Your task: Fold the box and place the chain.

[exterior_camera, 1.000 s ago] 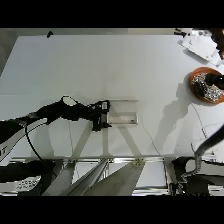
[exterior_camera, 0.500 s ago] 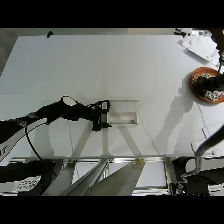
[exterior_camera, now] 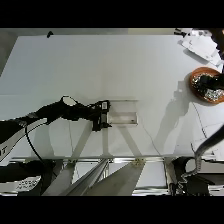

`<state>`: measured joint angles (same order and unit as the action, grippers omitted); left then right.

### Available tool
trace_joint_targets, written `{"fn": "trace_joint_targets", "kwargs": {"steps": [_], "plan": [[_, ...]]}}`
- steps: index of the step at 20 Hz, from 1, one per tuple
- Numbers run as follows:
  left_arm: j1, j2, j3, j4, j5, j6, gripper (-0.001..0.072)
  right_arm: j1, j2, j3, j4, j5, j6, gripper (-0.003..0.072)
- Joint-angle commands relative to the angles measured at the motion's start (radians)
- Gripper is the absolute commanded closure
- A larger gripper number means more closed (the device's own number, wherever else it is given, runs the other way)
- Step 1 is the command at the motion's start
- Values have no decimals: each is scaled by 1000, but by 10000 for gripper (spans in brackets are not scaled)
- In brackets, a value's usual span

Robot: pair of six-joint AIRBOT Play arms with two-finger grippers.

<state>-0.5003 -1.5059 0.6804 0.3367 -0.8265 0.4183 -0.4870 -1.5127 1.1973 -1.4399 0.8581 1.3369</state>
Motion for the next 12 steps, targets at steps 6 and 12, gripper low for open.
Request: {"fn": "trace_joint_targets", "kwargs": {"steps": [6, 12], "plan": [[0, 1, 0, 0, 0, 0, 384, 0, 294, 1, 61, 183, -47, 672], [0, 1, 0, 0, 0, 1, 384, 0, 571, 0, 202, 318, -90, 672]]}}
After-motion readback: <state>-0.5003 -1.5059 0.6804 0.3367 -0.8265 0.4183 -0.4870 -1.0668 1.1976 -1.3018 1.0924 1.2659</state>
